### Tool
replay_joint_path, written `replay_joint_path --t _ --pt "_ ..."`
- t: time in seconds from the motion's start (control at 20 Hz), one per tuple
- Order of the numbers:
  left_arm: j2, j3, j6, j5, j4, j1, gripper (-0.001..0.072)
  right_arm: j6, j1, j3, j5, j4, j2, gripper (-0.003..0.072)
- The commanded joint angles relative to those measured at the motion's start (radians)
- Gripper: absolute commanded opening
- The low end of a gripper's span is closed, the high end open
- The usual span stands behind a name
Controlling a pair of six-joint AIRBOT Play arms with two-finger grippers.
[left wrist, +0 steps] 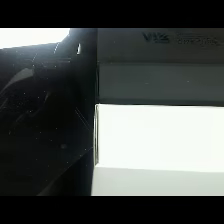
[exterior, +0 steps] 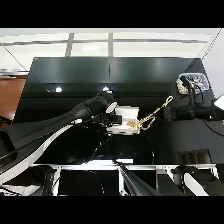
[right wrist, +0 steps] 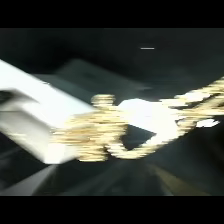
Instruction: Fold the box and place the chain.
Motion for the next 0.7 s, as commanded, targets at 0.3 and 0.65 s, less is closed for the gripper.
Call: replay_joint_path --t 0.3,0.65 --pt "0.0 0.001 0.0 0.0 0.0 0.001 0.0031 -0.947 0.12 -0.23 -0.346 -0.043 0.013 0.072" --pt "0.0 0.001 0.0 0.0 0.0 0.001 0.0031 -1.175 0.265 -0.226 -0.433 0.135 -0.142 0.072"
